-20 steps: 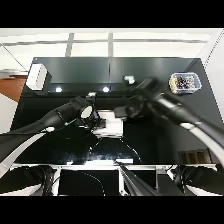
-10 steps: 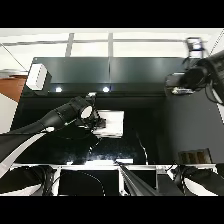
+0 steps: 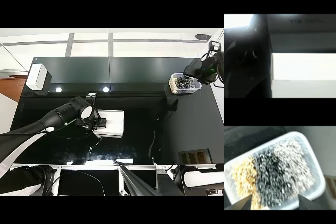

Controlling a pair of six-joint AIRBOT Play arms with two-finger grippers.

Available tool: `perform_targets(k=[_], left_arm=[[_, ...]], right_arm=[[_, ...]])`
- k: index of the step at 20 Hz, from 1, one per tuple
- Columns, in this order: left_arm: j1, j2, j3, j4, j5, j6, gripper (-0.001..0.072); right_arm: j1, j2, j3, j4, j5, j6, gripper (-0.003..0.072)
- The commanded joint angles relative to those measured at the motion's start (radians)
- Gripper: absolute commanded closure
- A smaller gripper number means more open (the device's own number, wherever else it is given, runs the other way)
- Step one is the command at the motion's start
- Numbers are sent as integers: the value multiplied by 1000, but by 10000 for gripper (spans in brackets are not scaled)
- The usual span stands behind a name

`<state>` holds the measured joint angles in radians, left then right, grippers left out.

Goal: Fold the box and place the chain.

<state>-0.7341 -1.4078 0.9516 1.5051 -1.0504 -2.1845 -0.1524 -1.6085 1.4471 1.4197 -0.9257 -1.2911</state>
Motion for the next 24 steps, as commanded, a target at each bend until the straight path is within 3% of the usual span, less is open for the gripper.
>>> perform_targets(k=[1,5,6,9,11,17,24], left_arm=[[1,0,0,1,3,0,684],[1,0,0,1,3,0,684],[1,0,0,1,3,0,684],[1,0,0,1,3,0,684],[1,0,0,1,3,0,684],[1,0,0,1,2,0,684],[-1,0,0,-4,3,0,684]], right_arm=[[-30,-156,92,95,-15,-73,85],[-30,-216,95,103,-12,-75,96],[-30,-222,95,102,-11,-75,208],[-31,-225,98,99,-2,-74,212],[-31,-225,112,99,-41,-76,662],[-31,-157,254,99,-248,-198,660],[-31,142,266,103,-266,-264,661]])
